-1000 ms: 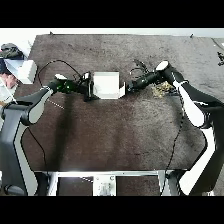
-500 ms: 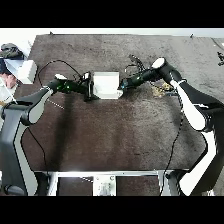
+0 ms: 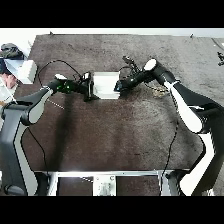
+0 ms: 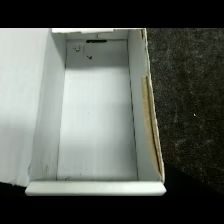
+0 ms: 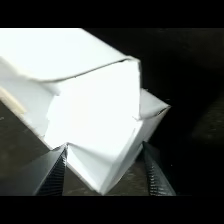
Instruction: Fold the box and place the chain.
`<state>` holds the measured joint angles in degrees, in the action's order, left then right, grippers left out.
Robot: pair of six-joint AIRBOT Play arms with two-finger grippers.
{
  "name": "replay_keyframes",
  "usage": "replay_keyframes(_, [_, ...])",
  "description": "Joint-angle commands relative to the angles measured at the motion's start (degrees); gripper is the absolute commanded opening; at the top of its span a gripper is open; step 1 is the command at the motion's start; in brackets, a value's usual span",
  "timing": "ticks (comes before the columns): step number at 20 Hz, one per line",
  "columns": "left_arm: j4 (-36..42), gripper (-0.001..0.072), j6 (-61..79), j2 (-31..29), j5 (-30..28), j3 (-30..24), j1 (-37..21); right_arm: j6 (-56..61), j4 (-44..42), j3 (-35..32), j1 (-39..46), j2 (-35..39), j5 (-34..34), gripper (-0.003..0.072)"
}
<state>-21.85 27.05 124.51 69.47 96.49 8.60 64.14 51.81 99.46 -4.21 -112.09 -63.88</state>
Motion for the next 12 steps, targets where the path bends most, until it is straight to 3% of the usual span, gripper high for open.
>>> replay_keyframes(1, [-0.02, 0.0345, 0.0, 0.02, -0.02, 0.0, 0.0, 2.6, 5.01, 0.04, -1.55, 0.04, 2.58, 0.0519])
replay_keyframes(6, [-0.02, 0.0345, 0.0, 0.02, -0.02, 0.0, 0.0, 4.94, 6.05, 0.09, -3.17, 0.04, 3.74, 0.0519])
replay_keyframes(12, [-0.04, 0.0345, 0.0, 0.02, -0.02, 0.0, 0.0, 14.36, 19.65, 3.8, -6.16, 0.02, 2.69, 0.0519])
